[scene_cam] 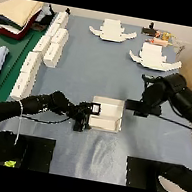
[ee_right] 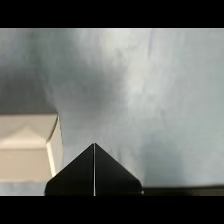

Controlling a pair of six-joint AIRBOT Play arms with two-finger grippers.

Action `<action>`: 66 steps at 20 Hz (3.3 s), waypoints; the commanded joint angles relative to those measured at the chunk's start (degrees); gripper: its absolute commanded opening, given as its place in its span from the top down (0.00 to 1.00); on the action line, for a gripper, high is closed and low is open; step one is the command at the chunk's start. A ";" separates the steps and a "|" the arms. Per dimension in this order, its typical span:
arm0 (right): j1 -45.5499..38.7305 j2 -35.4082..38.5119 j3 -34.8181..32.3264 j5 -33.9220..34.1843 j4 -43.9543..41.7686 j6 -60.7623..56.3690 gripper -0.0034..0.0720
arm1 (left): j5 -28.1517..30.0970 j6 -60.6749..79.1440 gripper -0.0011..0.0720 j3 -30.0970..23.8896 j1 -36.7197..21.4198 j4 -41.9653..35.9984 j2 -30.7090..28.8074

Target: Fold the box.

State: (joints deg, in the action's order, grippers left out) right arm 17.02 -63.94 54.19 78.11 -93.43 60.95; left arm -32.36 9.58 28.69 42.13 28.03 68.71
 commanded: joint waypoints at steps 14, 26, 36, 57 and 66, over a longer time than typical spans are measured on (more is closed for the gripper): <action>-20.55 -19.41 0.72 4.46 -45.24 57.29 0.95 | 0.02 0.02 0.35 0.02 0.02 0.00 0.00; -3.19 1.01 -7.91 -11.30 -31.61 65.37 0.95 | -0.15 0.02 0.35 0.02 0.02 0.00 0.00; 13.49 20.20 -25.75 -34.80 -23.96 67.67 0.94 | -0.15 0.02 0.35 0.02 0.02 0.00 -0.02; 24.11 16.15 -24.85 -39.98 -8.02 84.80 0.26 | -0.15 0.02 0.35 0.04 0.02 0.02 0.00; 24.87 16.17 -24.85 -41.83 -3.80 82.42 0.26 | -0.15 0.02 0.35 0.04 0.02 0.02 0.00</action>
State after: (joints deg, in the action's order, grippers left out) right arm 41.78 -47.79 29.36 36.73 -98.28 143.63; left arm -32.56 9.47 28.69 42.11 28.01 68.71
